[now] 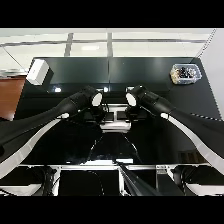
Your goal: Fold the box and place the chain.
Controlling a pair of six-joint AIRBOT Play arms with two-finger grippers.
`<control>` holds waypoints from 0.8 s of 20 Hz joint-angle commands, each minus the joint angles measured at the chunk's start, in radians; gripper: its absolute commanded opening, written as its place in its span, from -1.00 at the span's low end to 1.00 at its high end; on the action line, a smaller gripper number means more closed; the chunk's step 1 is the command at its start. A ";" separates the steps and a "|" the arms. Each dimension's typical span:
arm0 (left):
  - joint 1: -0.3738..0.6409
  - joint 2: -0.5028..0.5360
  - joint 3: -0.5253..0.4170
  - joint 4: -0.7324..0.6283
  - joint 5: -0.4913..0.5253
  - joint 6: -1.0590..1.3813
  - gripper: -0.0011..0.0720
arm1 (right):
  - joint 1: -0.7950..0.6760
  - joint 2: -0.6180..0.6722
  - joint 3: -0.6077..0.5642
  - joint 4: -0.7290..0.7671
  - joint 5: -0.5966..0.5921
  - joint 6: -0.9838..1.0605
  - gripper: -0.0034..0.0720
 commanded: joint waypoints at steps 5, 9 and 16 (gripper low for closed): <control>0.001 0.000 0.001 0.001 0.004 0.003 -0.89 | -0.001 0.026 0.002 -0.005 0.007 -0.050 -0.03; 0.001 0.000 0.001 0.001 0.006 0.003 -0.89 | -0.026 0.210 0.006 -0.008 0.039 -0.170 -0.03; 0.001 0.000 0.001 0.000 0.006 0.003 -0.89 | -0.383 0.383 -0.023 -0.643 -0.176 -0.175 -0.03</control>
